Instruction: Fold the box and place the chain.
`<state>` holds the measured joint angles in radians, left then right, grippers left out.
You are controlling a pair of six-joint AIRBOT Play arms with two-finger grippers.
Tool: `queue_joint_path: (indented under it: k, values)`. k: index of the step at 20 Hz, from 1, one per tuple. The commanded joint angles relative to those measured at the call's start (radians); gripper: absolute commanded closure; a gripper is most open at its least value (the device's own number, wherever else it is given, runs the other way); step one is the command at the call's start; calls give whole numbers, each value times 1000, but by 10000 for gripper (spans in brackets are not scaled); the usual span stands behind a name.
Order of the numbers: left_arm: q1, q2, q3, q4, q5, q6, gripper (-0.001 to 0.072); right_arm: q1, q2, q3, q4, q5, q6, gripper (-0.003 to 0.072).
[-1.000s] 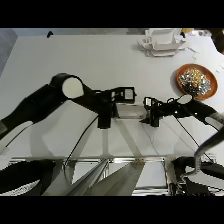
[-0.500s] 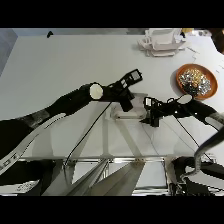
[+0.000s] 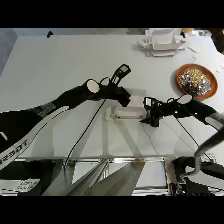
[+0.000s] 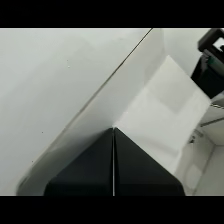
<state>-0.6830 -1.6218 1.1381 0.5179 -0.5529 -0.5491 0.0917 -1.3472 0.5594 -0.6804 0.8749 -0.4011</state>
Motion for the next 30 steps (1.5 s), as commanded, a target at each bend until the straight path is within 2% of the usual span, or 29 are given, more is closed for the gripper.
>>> queue_joint_path:
  k: [1,5,7,9,11,16,21,22,24,25,28,30]
  values:
    - [20,98,0,123,-117,-2,707,0,1,1,0,0,0,275]
    - [43,243,0,410,-387,-151,705,0,1,1,0,0,0,275]
    - [37,248,0,504,-481,-201,705,0,1,1,0,0,0,275]
    - [33,225,0,539,-556,-198,704,0,1,1,0,0,0,275]
    - [33,194,0,547,-589,-196,703,0,1,1,0,0,0,275]
    - [33,133,0,562,-585,-76,703,0,1,1,0,0,0,275]
    - [33,100,0,688,-605,-67,699,0,1,1,0,0,0,275]
    - [35,97,0,710,-602,-55,670,0,1,1,0,0,0,275]
    - [36,96,-5,711,-566,49,415,0,1,1,0,0,0,275]
    - [42,96,-7,682,-545,134,333,0,1,1,0,0,0,275]
    - [67,86,-7,591,-478,354,318,0,1,1,0,0,0,275]
    - [74,68,-7,570,-453,392,319,0,1,1,0,0,0,275]
